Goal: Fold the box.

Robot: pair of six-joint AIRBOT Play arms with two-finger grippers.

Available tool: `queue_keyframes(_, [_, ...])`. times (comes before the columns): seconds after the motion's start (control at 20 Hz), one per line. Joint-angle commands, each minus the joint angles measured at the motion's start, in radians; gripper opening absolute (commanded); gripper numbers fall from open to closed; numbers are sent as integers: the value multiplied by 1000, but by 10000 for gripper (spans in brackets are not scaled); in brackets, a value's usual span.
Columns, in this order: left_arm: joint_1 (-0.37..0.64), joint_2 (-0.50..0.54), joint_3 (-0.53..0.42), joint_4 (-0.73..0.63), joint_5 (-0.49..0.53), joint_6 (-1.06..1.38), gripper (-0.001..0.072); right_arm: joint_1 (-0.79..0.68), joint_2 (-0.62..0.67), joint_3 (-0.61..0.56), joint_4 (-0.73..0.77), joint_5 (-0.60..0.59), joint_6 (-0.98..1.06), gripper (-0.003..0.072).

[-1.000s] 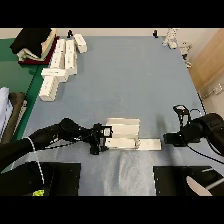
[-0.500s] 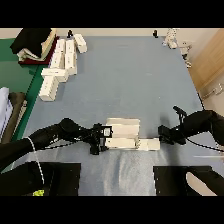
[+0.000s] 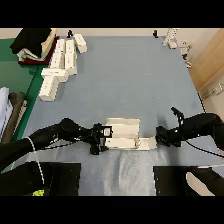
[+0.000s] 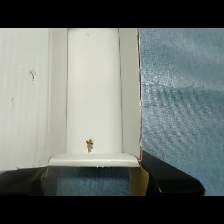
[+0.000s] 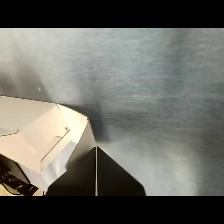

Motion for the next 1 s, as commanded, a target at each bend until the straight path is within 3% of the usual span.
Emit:
queue_keyframes(0.0, [0, 0, 1, 0, 0, 0, 409, -1, 6, -83, 10, 83, -18, 4])
queue_keyframes(0.4, [0, 0, 1, 0, 0, 1, 409, 23, 8, -113, 172, 97, -162, 4])
queue_keyframes(0.65, [0, 0, 1, 0, 0, 0, 409, 117, 16, -50, 211, 89, -173, 5])
queue_keyframes(0.7, [0, 0, 1, 0, 0, 1, 409, 138, 23, -29, 210, 87, -172, 27])
queue_keyframes(0.75, [0, 0, 1, 0, 0, 0, 409, 152, 27, -13, 210, 87, -172, 178])
queue_keyframes(0.8, [0, 0, 1, 0, 0, 0, 409, 164, 28, 2, 209, 86, -166, 245])
queue_keyframes(0.95, [0, 0, 1, 0, 0, 0, 409, 170, 28, 25, 209, 87, -145, 245])
